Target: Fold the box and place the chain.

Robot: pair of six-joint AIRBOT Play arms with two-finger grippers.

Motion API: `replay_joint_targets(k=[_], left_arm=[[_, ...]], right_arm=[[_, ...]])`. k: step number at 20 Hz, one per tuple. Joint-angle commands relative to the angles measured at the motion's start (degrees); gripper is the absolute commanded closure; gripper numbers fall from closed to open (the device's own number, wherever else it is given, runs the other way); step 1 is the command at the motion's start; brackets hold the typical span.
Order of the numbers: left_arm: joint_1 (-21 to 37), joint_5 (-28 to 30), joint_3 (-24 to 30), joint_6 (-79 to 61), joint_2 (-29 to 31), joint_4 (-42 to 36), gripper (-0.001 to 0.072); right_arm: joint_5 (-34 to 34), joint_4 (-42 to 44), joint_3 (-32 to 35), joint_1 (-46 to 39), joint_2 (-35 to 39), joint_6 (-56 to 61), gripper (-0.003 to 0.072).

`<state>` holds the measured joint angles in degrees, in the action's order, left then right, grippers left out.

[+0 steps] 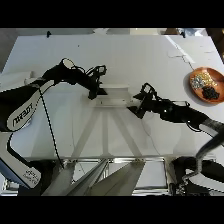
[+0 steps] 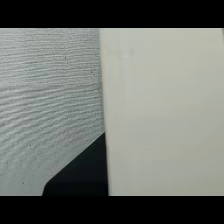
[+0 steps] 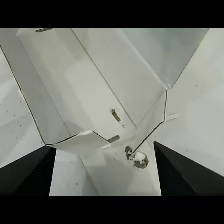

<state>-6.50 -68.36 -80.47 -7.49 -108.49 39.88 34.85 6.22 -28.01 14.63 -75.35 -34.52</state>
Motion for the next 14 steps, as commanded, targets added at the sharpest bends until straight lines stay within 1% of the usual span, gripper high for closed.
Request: replay_joint_targets(k=[1,5,8,12,14], left_arm=[[0.0,0.0,0.0,0.0,0.0,0.0,0.0695],[0.0,0.0,0.0,0.0,0.0,0.0,0.0695],[0.0,0.0,0.0,0.0,0.0,0.0,0.0695],[0.0,0.0,0.0,0.0,0.0,0.0,0.0695],[0.0,0.0,0.0,0.0,0.0,0.0,0.0695]], right_arm=[[0.4,-0.1,-0.3,-0.1,0.0,-0.6,0.0015],[0.1,-3.8,-2.1,-1.9,-1.3,-0.4,0.0015],[0.5,-6.2,-5.2,-1.9,-3.9,-0.4,0.0015],[0.7,-6.5,-8.9,-1.9,-6.3,-0.4,0.0015],[2.2,-7.9,-10.4,-1.9,-7.6,-0.4,0.0015]])
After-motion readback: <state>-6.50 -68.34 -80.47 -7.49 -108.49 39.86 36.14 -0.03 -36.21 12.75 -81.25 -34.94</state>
